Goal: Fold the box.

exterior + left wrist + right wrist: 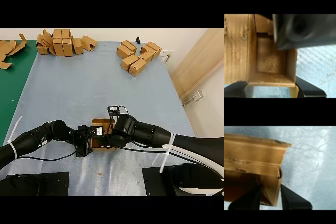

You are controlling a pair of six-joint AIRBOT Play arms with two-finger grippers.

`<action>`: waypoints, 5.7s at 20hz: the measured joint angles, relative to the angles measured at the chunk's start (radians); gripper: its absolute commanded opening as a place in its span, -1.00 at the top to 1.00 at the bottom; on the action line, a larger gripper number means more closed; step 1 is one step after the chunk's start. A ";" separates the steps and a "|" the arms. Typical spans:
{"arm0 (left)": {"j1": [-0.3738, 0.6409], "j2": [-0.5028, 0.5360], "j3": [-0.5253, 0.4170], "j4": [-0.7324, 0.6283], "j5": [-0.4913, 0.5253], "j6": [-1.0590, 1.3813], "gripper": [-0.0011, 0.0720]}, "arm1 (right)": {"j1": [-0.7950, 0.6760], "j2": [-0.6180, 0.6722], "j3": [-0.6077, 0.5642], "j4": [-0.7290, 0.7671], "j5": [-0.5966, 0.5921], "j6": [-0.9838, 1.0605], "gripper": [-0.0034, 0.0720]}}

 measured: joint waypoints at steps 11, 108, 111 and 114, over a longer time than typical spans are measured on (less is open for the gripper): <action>0.000 0.000 0.000 0.000 0.000 0.000 -0.47 | 0.003 -0.053 0.006 -0.006 -0.012 0.065 0.82; -0.002 0.000 0.000 0.000 -0.002 0.000 -0.47 | -0.071 0.400 -0.475 0.632 0.727 -2.327 -0.03; -0.002 0.000 0.000 0.000 -0.002 0.000 -0.47 | -0.060 0.401 -0.471 0.614 0.738 -2.328 0.07; -0.002 0.000 0.000 0.000 -0.002 0.000 -0.47 | -0.054 0.401 -0.465 0.602 0.743 -2.328 0.07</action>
